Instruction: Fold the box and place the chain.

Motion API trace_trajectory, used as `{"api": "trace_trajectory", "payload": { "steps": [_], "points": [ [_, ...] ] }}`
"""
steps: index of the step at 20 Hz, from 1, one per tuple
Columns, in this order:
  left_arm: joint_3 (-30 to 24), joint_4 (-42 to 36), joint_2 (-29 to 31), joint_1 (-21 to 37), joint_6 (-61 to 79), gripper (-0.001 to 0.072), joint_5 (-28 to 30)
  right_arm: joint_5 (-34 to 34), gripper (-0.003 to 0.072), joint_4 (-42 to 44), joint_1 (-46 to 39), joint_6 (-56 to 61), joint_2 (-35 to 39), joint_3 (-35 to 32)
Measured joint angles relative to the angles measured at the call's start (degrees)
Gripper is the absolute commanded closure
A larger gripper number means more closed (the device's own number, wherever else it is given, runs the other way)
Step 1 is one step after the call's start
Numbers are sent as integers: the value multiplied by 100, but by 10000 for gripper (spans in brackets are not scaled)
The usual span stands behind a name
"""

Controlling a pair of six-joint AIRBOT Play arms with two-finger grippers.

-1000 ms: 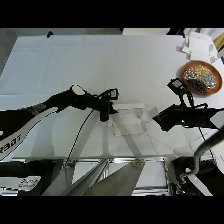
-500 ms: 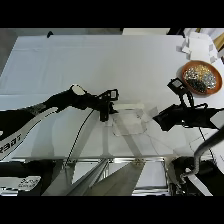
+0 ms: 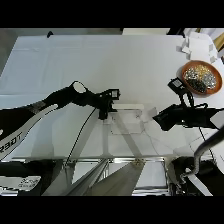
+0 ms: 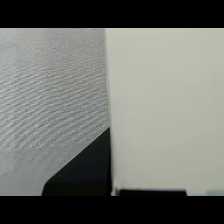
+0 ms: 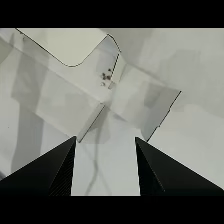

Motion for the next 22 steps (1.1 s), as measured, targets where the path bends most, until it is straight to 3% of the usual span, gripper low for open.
{"api": "trace_trajectory", "payload": {
  "steps": [14, 18, 22],
  "points": [
    [59, 168, -166, -2, -52, 698, -247, 4, 289, 0, 0, -4, 0, 0],
    [59, 181, -166, -2, -57, 698, -264, 22, 669, 17, 0, -188, -4, -22],
    [59, 192, -166, -4, -61, 698, -264, -4, 668, 398, 188, -1141, -83, -214]
  ]
}}
